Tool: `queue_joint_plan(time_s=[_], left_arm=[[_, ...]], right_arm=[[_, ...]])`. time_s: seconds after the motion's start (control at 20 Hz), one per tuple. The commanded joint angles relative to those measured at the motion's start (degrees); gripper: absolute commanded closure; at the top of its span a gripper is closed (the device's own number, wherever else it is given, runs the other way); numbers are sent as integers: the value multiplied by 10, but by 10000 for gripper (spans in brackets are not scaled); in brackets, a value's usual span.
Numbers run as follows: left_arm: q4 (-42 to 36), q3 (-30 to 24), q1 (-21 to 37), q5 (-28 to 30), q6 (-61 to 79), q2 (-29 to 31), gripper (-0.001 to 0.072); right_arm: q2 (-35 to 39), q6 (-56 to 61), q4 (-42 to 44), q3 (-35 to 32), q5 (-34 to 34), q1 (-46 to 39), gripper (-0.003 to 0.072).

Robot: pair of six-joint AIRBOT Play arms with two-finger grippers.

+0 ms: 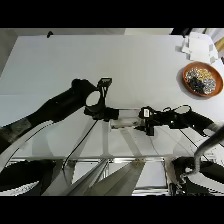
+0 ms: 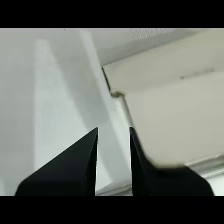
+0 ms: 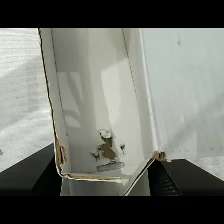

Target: Fold the box and place the chain.

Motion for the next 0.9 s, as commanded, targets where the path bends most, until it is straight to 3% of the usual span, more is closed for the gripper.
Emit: queue_joint_plan(time_s=[0.0,0.05,0.1,0.15,0.25,0.4,0.5,0.85], left_arm=[[-13,-18,29,-65,212,53,484],[-22,-37,40,-61,268,73,479],[-32,-64,54,-47,339,97,427],[-50,-96,70,-24,429,122,232],[-101,-172,106,50,617,166,34],[-230,-291,164,186,903,200,18],[-318,-345,192,230,1064,191,18],[-537,-365,197,278,1342,56,15]], right_arm=[[0,0,0,0,0,0,351],[0,0,0,0,0,0,351],[0,0,0,0,0,0,351],[0,0,0,0,0,0,351],[0,0,0,0,0,0,351],[0,0,0,0,0,0,351],[0,0,0,0,0,0,351],[0,0,0,0,0,0,351]])
